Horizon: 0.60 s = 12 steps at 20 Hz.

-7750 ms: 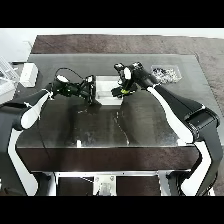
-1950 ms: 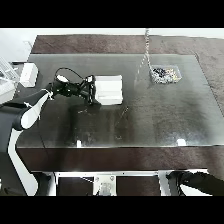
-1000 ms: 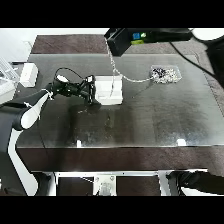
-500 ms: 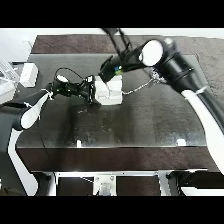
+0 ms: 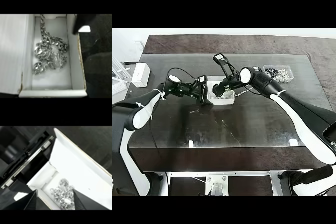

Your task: Fold the box and place the chain.

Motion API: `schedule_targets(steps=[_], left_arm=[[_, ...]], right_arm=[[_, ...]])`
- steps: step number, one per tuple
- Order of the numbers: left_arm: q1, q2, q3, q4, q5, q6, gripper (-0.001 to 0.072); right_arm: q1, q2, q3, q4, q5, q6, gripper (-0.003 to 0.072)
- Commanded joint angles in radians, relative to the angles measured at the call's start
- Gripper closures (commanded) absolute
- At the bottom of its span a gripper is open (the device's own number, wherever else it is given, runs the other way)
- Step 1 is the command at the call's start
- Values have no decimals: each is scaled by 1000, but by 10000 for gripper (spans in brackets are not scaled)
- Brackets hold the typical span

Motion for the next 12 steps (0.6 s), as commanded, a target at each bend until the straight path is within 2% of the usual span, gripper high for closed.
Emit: schedule_targets(steps=[1, 5, 8, 12], left_arm=[[0, 0, 0, 0, 0, 0, 177], [0, 0, 0, 0, 1, 0, 177], [0, 0, 0, 0, 1, 0, 177], [0, 0, 0, 0, 1, 0, 177]], right_arm=[[-46, 55, -3, 3, 55, -1, 173], [-190, 224, -16, 2, 81, 4, 191], [-341, 259, -55, 2, 70, 69, 191], [-485, 225, -221, 21, -107, 162, 189]])
